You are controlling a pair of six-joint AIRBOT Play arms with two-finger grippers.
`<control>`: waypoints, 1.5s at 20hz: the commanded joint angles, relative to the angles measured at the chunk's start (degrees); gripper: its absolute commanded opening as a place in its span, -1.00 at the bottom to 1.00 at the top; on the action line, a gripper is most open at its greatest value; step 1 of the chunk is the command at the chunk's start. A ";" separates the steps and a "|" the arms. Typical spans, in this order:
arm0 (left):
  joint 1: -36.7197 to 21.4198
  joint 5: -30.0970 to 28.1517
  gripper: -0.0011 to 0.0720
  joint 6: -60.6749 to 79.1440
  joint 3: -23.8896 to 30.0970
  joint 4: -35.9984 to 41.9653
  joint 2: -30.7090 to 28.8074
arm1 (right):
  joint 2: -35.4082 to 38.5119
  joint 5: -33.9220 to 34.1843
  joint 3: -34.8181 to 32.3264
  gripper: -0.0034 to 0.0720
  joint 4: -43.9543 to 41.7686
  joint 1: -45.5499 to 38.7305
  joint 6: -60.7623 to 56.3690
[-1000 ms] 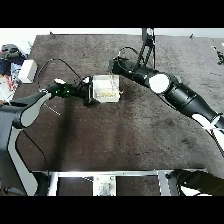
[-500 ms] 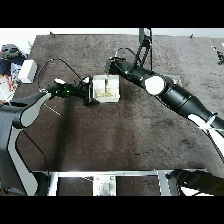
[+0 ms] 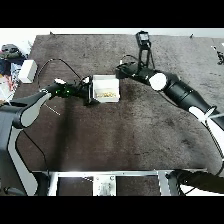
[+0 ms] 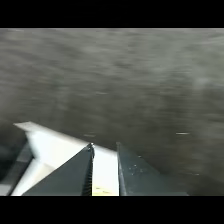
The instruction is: Fold the box and place the chain.
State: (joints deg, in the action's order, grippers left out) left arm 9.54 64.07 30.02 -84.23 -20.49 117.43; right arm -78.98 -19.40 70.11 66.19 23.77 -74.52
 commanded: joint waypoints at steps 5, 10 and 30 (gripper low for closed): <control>-0.07 0.00 -0.02 0.02 -0.04 0.00 0.04 | -14.62 -28.70 14.78 -0.64 -31.89 -15.41 42.97; -0.07 0.00 -0.02 0.02 -0.04 0.00 0.04 | -27.91 -42.03 26.45 -0.65 -40.11 -18.80 51.95; -0.07 0.00 -0.02 0.02 -0.04 0.00 0.02 | -32.46 -57.66 29.40 -0.13 -33.99 -11.28 72.08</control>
